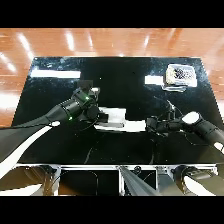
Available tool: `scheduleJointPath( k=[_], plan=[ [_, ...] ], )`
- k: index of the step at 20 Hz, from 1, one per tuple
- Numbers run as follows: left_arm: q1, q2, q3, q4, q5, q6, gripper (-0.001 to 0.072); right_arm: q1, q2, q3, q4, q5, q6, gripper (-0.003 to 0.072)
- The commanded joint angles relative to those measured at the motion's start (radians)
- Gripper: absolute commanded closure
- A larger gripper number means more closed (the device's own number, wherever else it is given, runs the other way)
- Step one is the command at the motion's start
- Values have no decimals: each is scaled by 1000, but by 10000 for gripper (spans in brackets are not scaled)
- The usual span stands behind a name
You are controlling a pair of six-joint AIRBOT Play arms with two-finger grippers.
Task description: Fold the box and place the chain.
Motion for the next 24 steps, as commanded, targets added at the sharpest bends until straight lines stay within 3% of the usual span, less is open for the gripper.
scheduleJointPath(
  k=[1, 5, 6, 7, 13, 18, 20, 24],
  plan=[
    [0, -1, -1, -3, 3, 3, 687, 59, -19, 10, 73, -77, -33, 649],
    [-1, -1, -1, -3, 3, 4, 686, 92, -20, 29, 134, -89, -76, 642],
    [-1, -1, -1, -3, 3, 4, 686, 103, -20, 38, 137, -87, -80, 349],
    [-1, -1, -1, -3, 3, 4, 687, 111, -20, 48, 140, -84, -82, 161],
    [-1, -1, -1, -3, 3, 4, 686, 123, -20, 100, 148, 3, -109, 163],
    [-1, -1, -1, -6, 3, 4, 687, 137, -20, 100, 281, 41, -211, 162],
    [-1, -1, -1, -6, 3, 11, 687, 156, -20, 100, 308, 34, -233, 55],
    [-1, -1, -1, -6, 3, 11, 686, 198, -21, 100, 309, -15, -230, 57]
  ],
)
